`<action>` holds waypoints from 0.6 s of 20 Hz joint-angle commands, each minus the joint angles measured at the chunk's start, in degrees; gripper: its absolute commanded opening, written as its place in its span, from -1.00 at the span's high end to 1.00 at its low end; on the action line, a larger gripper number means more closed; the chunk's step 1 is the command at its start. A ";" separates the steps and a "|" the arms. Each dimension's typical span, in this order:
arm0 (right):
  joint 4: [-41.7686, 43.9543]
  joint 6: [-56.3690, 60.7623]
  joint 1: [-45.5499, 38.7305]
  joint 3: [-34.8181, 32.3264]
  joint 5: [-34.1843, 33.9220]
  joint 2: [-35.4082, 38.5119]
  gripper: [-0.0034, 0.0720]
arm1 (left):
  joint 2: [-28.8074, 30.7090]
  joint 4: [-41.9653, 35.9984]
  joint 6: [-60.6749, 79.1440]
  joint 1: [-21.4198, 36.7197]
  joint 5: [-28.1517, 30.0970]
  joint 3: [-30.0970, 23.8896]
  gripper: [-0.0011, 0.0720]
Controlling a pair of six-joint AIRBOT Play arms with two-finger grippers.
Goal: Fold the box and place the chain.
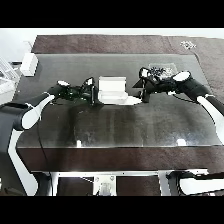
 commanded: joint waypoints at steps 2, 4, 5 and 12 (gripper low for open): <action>-0.26 -4.66 -0.15 -1.62 0.98 -2.62 -0.38 | -0.04 0.00 0.02 0.00 0.15 0.02 -0.10; 1.07 -6.23 -0.13 -1.62 0.98 -3.87 -0.49 | -0.02 0.00 0.02 0.00 0.17 0.00 -0.11; 2.16 -7.37 -0.13 -1.57 0.96 -4.33 -0.49 | -0.04 0.02 0.02 0.00 0.15 0.02 -0.11; 6.40 -10.51 -0.11 0.57 0.96 -7.98 -0.47 | -0.04 0.00 0.02 0.00 0.15 0.00 -0.11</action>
